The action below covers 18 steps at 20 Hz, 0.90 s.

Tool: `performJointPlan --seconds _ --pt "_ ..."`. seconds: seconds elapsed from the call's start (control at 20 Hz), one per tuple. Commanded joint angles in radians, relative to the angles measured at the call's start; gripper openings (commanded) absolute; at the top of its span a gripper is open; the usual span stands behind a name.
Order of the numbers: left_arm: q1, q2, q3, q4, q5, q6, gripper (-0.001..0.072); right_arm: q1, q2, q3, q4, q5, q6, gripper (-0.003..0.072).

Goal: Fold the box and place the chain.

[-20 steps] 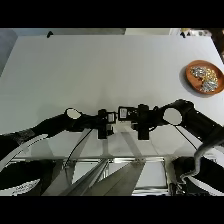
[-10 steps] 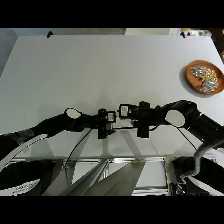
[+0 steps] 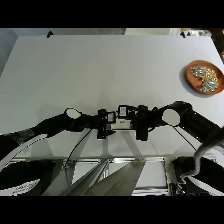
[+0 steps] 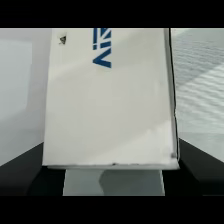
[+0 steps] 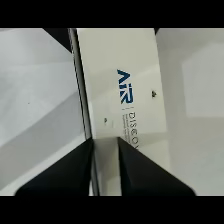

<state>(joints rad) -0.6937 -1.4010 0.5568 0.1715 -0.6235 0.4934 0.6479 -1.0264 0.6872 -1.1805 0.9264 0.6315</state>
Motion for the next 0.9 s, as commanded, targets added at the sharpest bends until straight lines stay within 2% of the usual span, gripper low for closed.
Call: performJointPlan --seconds 0.0,0.05,0.25,0.4,0.6,0.65,0.75,0.85 --pt "0.000 0.001 0.000 -0.006 0.013 -0.004 0.0373 0.001 -0.002 -0.003 0.009 0.049 0.000 0.0277" --pt "0.000 0.001 0.000 -0.006 0.013 -0.004 0.0373 0.001 0.000 -0.003 0.009 0.048 0.000 0.0325" --pt "0.000 0.001 0.000 -0.006 0.013 -0.004 0.0373 0.001 0.034 -0.002 0.009 0.011 0.000 0.0345" --pt "0.000 0.001 0.000 -0.006 0.013 -0.003 0.0373 0.001 0.074 -0.002 0.011 -0.009 0.000 0.0417" --pt "0.000 0.001 0.000 -0.006 0.013 -0.004 0.0373 0.001 0.098 -0.002 0.177 -0.043 -0.040 0.0411" --pt "0.000 0.001 0.000 -0.006 0.013 -0.004 0.0373 0.001 0.097 -0.003 0.209 -0.056 -0.066 0.0369" --pt "0.000 0.001 0.000 -0.006 0.013 -0.004 0.0373 0.001 0.084 -0.003 0.224 -0.085 -0.073 0.0028" --pt "0.000 0.001 0.000 -0.006 0.013 -0.004 0.0373 0.001 0.048 -0.004 0.223 -0.080 -0.072 0.0019"
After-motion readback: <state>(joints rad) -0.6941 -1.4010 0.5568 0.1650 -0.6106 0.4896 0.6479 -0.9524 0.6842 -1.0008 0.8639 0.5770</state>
